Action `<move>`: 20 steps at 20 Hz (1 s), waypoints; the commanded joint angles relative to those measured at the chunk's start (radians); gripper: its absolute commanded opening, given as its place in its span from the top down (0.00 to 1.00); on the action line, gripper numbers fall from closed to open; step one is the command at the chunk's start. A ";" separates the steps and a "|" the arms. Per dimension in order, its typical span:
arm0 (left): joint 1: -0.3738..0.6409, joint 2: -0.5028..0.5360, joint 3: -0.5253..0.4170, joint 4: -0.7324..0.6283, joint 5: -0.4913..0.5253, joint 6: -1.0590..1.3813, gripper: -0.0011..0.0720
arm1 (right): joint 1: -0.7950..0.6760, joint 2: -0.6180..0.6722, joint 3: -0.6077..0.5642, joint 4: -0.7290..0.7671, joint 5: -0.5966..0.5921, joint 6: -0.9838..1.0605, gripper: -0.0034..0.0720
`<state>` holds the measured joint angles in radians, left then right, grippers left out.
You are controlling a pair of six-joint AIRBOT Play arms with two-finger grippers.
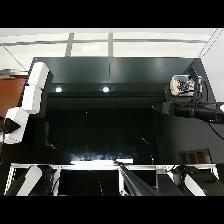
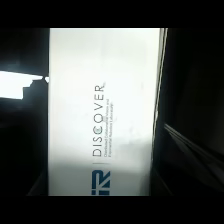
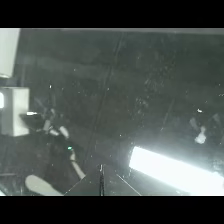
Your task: Fold the box and place the chain.
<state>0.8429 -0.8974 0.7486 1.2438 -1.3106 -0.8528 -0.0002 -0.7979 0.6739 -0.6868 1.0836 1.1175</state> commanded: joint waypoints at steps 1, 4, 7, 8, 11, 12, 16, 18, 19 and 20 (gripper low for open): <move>0.050 -0.056 -0.037 -0.055 0.046 0.117 0.44 | 0.000 0.000 0.000 0.010 -0.026 0.009 0.92; 0.046 -0.103 -0.084 -0.068 0.103 0.129 0.44 | 0.000 0.000 0.000 0.008 -0.030 0.008 0.92; 0.029 -0.124 -0.099 -0.085 0.167 0.136 0.44 | 0.000 0.000 0.000 0.010 -0.043 0.004 0.92; 0.015 -0.130 -0.100 -0.081 0.188 0.144 0.44 | 0.000 0.000 0.000 0.010 -0.053 0.004 0.92; -0.029 -0.147 -0.110 -0.077 0.288 0.202 0.44 | 0.000 0.000 0.000 0.025 -0.067 0.004 0.92; -0.045 -0.153 -0.113 -0.077 0.321 0.212 0.43 | 0.000 0.000 0.000 0.034 -0.066 0.007 0.92; -0.113 -0.167 -0.113 -0.076 0.425 0.272 0.43 | 0.000 0.000 0.000 0.055 -0.050 0.033 0.92; -0.127 -0.174 -0.113 -0.082 0.455 0.271 0.43 | 0.000 0.000 0.000 0.055 -0.039 0.038 0.92; -0.132 -0.182 -0.113 -0.082 0.454 0.271 0.43 | 0.000 0.000 0.000 0.055 -0.033 0.038 0.92; -0.136 -0.194 -0.113 -0.082 0.451 0.270 0.43 | 0.000 0.000 0.000 0.055 -0.032 0.038 0.92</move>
<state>0.7284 -1.0729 0.6369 1.1641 -0.8989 -0.5961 -0.0002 -0.7979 0.6739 -0.6376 1.0397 1.1481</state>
